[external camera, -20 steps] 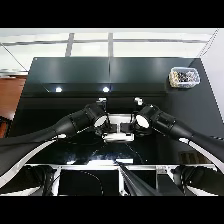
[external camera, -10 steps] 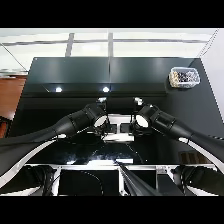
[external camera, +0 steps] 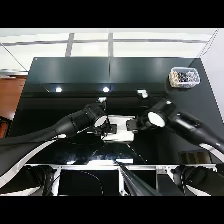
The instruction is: Fold the box and place the chain.
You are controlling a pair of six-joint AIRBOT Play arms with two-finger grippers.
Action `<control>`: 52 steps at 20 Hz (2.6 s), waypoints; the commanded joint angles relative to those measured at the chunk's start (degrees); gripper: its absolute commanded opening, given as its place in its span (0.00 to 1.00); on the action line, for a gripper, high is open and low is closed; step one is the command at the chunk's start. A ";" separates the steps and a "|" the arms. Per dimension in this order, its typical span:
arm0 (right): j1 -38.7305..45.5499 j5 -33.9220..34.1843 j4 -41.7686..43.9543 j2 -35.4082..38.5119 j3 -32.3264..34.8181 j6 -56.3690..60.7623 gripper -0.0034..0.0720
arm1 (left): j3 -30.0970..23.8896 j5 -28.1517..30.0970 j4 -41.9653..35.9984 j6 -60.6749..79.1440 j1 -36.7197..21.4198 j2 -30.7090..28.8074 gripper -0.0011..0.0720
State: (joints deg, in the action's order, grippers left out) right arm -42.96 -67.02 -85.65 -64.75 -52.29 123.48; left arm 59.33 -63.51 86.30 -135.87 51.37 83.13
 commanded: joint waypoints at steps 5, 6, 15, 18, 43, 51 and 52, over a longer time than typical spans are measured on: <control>2.75 -9.97 -26.10 14.95 -0.11 -3.80 0.65 | 0.00 -1.46 -0.02 -1.07 0.00 0.98 0.05; 5.97 -9.66 -32.81 15.10 -0.07 -3.93 0.64 | 0.00 -1.42 -0.02 -1.07 0.02 0.98 0.06; 47.67 21.46 -10.32 -7.21 -13.55 -16.41 0.94 | 0.02 -1.11 0.07 -0.98 -0.02 1.01 0.06; 51.10 12.13 -2.40 -23.23 -30.71 -11.96 0.94 | 0.02 -1.95 0.02 -0.66 -0.02 1.01 0.05; 54.27 4.50 16.92 -47.25 -50.64 -6.10 0.06 | 0.02 -2.93 0.07 -0.66 -0.02 1.01 0.06; 59.69 -4.39 19.08 -30.75 -50.64 -25.73 0.06 | 0.02 -2.75 0.22 -0.68 -0.02 1.01 0.05; 60.28 -4.92 20.35 -28.35 -50.64 -27.76 0.06 | 0.02 -2.75 0.20 -0.68 -0.02 1.01 0.06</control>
State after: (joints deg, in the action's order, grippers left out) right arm 15.57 -69.43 -67.70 -99.29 -102.87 104.01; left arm 59.35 -66.54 86.50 -136.57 51.37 84.12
